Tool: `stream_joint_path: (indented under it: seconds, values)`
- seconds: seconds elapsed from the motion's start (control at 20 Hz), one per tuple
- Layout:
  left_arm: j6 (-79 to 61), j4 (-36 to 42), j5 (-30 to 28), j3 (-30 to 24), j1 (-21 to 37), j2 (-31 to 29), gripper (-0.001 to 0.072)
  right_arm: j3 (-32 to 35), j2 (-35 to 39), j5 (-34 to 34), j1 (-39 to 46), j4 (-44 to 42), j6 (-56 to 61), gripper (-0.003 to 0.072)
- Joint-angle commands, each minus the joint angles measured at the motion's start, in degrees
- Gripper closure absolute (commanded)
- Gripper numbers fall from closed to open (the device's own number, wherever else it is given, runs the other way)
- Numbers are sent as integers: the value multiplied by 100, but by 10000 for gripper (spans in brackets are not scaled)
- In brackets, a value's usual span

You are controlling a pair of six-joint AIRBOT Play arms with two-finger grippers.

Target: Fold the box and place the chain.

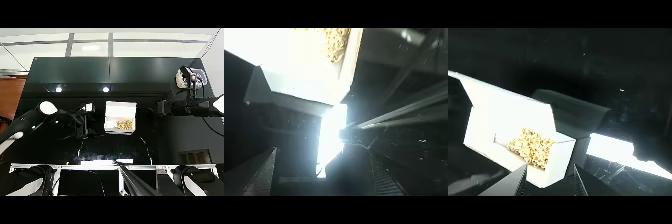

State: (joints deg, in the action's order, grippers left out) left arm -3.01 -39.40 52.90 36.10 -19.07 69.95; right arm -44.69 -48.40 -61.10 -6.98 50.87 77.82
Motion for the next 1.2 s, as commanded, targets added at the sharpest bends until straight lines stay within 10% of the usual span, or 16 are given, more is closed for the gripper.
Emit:
stream_joint_path:
  seconds: [0.0, 1.15]
  values:
    - [-457, 61, 205, 577, -24, 835, -7, -4, 4, 7, -142, 39, -2, 339]
    - [-562, 275, 85, 1027, -485, 1530, -6, -4, 4, 247, -146, 37, -2, 339]
